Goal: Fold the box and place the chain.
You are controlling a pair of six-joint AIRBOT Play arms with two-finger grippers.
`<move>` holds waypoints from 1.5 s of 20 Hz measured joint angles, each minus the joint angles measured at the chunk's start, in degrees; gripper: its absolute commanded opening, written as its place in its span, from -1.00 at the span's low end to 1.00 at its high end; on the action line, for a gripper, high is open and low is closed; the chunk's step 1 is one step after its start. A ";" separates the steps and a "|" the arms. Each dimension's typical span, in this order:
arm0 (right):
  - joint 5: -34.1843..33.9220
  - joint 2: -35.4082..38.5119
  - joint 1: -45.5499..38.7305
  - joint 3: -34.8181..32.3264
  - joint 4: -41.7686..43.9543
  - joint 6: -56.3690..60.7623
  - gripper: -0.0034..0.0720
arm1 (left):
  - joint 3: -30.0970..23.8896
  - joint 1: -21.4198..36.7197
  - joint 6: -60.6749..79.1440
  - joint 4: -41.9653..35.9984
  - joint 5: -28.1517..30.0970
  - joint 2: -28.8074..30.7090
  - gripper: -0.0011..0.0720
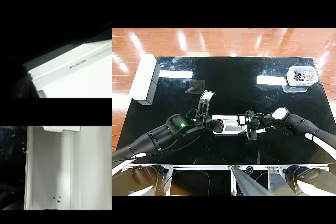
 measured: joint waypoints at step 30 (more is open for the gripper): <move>-0.96 0.00 0.07 0.00 0.22 0.72 0.51 | 3.67 -5.49 -27.19 13.46 11.69 -0.72 0.72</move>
